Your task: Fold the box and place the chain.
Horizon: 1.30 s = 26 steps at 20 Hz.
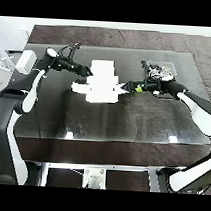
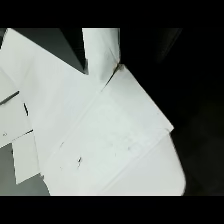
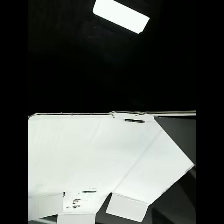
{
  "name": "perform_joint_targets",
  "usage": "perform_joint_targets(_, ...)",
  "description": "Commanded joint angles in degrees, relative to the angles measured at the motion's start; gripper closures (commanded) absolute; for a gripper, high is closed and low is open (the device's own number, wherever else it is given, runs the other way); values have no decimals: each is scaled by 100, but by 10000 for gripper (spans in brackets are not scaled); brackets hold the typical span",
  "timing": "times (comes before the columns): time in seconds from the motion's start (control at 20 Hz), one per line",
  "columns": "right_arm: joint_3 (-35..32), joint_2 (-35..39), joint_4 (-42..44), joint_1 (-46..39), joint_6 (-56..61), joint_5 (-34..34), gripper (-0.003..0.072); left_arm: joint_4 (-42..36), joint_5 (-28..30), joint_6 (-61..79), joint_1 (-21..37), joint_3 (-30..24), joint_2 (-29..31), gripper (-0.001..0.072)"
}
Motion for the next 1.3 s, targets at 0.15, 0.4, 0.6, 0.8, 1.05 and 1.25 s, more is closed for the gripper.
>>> perform_joint_targets(0.15, 4, -4, 0, 4, 0, 2, 676, -168, -170, 13, 4, 50, -116, 215)
perform_joint_targets(0.4, 4, -4, 0, 4, -2, 2, 676, -212, -216, 48, 4, 50, -221, 216)
perform_joint_targets(0.6, 4, -4, 2, 4, -2, 2, 676, -286, -212, 129, -55, 48, -227, 225)
perform_joint_targets(0.8, 4, -4, 2, 4, -4, 2, 676, -295, -118, 173, -153, 48, -232, 225)
perform_joint_targets(1.05, 4, -4, 0, 4, -22, 4, 676, -293, -168, 170, -151, 48, -306, 226)
perform_joint_targets(1.25, 4, -4, -2, 4, -22, 4, 675, -297, -240, 284, -151, 50, -306, 364)
